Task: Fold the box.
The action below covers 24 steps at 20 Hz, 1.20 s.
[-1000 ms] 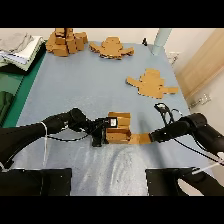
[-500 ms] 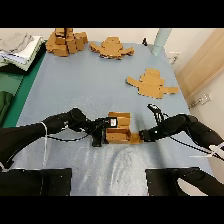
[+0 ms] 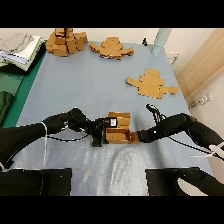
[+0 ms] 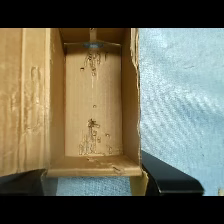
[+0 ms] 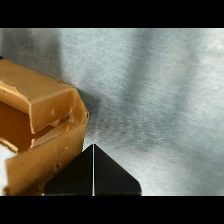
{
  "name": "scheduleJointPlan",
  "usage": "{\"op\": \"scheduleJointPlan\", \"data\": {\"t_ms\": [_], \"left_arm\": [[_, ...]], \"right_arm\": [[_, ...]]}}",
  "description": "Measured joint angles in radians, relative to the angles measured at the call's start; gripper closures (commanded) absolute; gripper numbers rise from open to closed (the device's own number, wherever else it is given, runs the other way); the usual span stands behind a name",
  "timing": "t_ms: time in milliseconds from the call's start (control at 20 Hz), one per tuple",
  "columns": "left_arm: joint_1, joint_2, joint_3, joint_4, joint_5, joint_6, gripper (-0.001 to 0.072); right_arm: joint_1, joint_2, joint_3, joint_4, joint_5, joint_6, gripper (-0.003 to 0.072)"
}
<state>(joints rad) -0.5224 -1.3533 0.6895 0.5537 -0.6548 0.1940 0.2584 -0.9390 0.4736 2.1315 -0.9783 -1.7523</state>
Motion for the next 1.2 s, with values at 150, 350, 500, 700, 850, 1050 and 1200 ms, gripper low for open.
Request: {"op": "scheduleJointPlan", "data": {"t_ms": [150,350,500,700,850,1050,1200], "left_arm": [[0.000,0.000,0.000,0.000,0.000,0.000,0.0190],[0.000,0.000,0.000,0.000,0.000,0.000,0.0190],[0.000,0.000,0.000,0.000,0.000,0.000,0.0190],[0.000,0.000,0.000,0.000,0.000,0.000,0.0190],[0.000,0.000,0.000,0.000,0.000,0.000,0.0190],[0.000,0.000,0.000,0.000,0.000,0.000,0.0190],[0.000,0.000,0.000,0.000,0.000,0.000,0.0190]], "right_arm": [[0.000,0.000,0.001,0.026,-0.010,-0.019,0.0682],[-0.001,0.018,0.017,0.040,-0.018,-0.028,0.0564],[-0.001,0.037,0.040,0.044,-0.018,-0.028,0.0300],[-0.001,0.043,0.053,0.053,-0.025,0.000,0.0299],[0.000,0.043,0.056,0.074,-0.026,0.010,0.0267],[0.032,0.033,0.057,0.091,-0.019,0.017,0.0149],[0.085,0.004,0.060,0.093,0.029,0.055,0.0153]]}}
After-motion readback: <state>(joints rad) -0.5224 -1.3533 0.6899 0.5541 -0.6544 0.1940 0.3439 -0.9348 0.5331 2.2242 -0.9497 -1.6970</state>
